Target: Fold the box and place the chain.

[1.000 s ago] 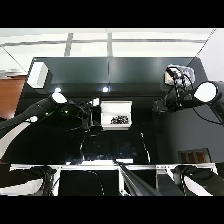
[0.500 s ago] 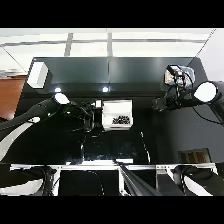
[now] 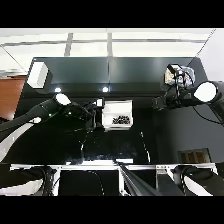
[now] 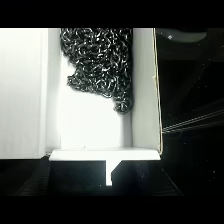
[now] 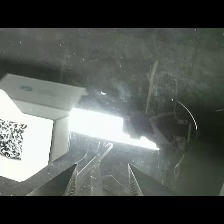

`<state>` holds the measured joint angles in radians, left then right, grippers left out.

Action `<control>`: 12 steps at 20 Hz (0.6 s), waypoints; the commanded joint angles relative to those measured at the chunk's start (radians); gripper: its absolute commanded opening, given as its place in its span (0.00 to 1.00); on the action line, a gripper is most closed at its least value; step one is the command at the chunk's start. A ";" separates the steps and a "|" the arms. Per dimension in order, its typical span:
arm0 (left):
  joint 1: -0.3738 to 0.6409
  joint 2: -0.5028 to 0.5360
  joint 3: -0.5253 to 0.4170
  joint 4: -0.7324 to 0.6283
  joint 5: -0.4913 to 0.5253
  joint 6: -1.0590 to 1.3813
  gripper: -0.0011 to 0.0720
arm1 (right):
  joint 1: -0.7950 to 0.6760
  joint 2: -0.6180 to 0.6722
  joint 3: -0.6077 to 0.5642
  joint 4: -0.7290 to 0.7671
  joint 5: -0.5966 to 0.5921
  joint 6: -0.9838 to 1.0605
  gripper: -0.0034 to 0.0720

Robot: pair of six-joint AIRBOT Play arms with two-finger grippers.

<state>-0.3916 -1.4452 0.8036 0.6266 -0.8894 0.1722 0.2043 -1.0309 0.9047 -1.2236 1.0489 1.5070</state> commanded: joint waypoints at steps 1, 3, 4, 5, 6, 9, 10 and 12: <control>-0.003 -0.001 0.000 -0.019 0.022 0.001 1.00 | -0.001 -0.002 0.000 0.000 -0.008 0.000 0.54; -0.005 -0.002 0.000 -0.025 0.025 0.005 0.99 | 0.000 -0.002 0.000 0.001 -0.020 0.000 0.54; -0.006 -0.006 0.000 -0.032 0.026 0.013 0.99 | 0.000 -0.002 0.000 0.001 -0.032 0.000 0.54; -0.010 -0.013 0.000 -0.040 0.026 0.031 0.99 | -0.001 -0.002 0.000 0.003 -0.047 0.000 0.54; -0.021 -0.020 0.003 -0.032 0.026 0.041 0.99 | -0.001 -0.002 0.000 0.013 -0.068 0.000 0.54; -0.040 -0.020 0.005 -0.013 0.045 0.045 0.96 | -0.001 -0.002 0.000 0.039 -0.113 0.000 0.54; -0.043 -0.020 0.005 -0.012 0.045 0.046 0.95 | -0.001 -0.004 0.000 0.039 -0.119 0.000 0.54; -0.042 -0.020 0.005 -0.010 0.044 0.046 0.76 | 0.000 -0.021 0.000 0.053 -0.118 0.000 0.54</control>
<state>-0.4278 -1.4639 0.8070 0.6094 -0.8509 0.2111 0.2043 -1.0393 0.9047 -1.1923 0.9527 1.5074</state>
